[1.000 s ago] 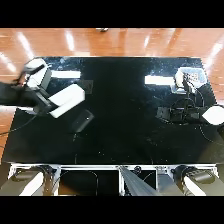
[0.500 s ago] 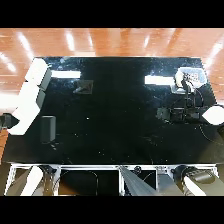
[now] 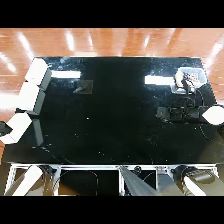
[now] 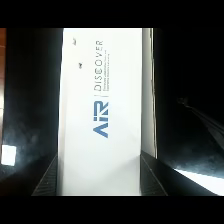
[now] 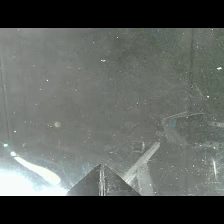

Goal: Fold the box and place the chain.

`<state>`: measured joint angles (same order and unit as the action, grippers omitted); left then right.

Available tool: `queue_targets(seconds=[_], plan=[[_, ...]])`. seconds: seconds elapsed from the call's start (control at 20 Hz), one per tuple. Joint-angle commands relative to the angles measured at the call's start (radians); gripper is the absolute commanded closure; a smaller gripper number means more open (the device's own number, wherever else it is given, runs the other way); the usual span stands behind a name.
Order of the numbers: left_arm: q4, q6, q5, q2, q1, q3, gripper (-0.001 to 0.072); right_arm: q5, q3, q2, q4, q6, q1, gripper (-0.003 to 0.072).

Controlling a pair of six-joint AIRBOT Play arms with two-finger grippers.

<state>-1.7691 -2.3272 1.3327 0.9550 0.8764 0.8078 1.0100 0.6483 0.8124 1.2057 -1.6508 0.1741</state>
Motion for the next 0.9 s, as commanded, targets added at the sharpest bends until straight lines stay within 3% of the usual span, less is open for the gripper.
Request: queue_targets(seconds=[0.0, 0.05, 0.2, 0.25, 0.3, 0.55, 0.7, 0.85], plan=[[-0.028, -0.031, -0.078, 0.06, 0.008, 0.0, 0.0683, -0.003, 0.001, 0.0, -0.005, -0.022, 0.0, 0.0655], [-0.041, -0.031, -0.09, 0.077, 0.008, 0.0, 0.0665, -0.003, 0.001, 0.0, -0.018, -0.022, 0.0, 0.0655], [-0.045, -0.029, -0.098, 0.127, 0.008, -0.001, 0.0228, -0.003, 0.001, 0.001, -0.046, -0.021, 0.0, 0.0655], [-0.037, -0.029, -0.1, 0.136, 0.008, -0.002, 0.0121, -0.003, 0.001, 0.0, -0.049, -0.021, 0.0, 0.0655], [-0.029, -0.025, -0.116, 0.142, 0.008, -0.005, 0.0077, -0.004, 0.001, 0.0, -0.05, -0.021, 0.0, 0.0655], [-0.034, 0.134, -0.162, 0.132, -0.023, 0.021, 0.0077, 0.003, 0.005, 0.0, -0.052, -0.021, 0.0, 0.0655], [-0.113, 0.28, -0.226, 0.037, -0.111, 0.058, 0.0078, 0.025, 0.096, 0.001, -0.044, 0.018, 0.0, 0.0655], [-0.394, 0.344, -0.282, -0.105, -0.278, 0.075, 0.0078, 0.003, 0.322, 0.027, -0.01, 0.062, 0.011, 0.0655]])
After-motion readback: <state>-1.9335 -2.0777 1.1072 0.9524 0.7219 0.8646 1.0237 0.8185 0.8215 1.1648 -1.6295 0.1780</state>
